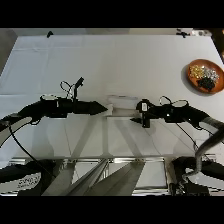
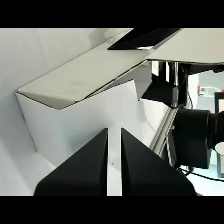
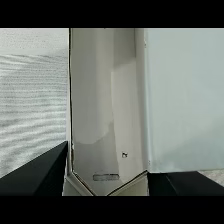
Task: Fold the box and place the chain.
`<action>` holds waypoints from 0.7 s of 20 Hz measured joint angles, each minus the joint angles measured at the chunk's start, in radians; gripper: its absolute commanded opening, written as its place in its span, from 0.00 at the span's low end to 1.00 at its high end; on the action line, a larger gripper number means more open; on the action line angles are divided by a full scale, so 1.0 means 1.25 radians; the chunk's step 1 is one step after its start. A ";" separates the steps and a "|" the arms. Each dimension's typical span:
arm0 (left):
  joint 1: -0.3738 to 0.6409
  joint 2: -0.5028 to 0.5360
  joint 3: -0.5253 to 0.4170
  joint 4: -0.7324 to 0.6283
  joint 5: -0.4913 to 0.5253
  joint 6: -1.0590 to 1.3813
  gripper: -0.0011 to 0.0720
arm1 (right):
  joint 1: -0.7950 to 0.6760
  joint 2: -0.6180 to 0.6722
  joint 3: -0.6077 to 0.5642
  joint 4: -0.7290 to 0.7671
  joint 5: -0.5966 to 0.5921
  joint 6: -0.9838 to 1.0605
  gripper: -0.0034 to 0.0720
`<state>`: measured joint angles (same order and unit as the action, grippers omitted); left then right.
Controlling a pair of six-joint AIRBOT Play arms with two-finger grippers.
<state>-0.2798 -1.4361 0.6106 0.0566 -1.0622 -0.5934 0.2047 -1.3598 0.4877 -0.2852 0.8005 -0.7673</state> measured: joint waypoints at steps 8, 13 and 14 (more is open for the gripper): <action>0.063 0.000 0.000 0.020 -0.061 0.012 0.38 | 0.000 0.000 0.000 0.000 -0.001 0.000 0.58; 0.184 0.000 0.000 0.052 -0.115 0.008 0.02 | 0.000 0.000 0.000 0.000 -0.001 0.000 0.58; 0.198 0.000 0.000 0.078 -0.113 -0.009 0.02 | 0.000 0.000 0.000 0.000 -0.001 0.000 0.58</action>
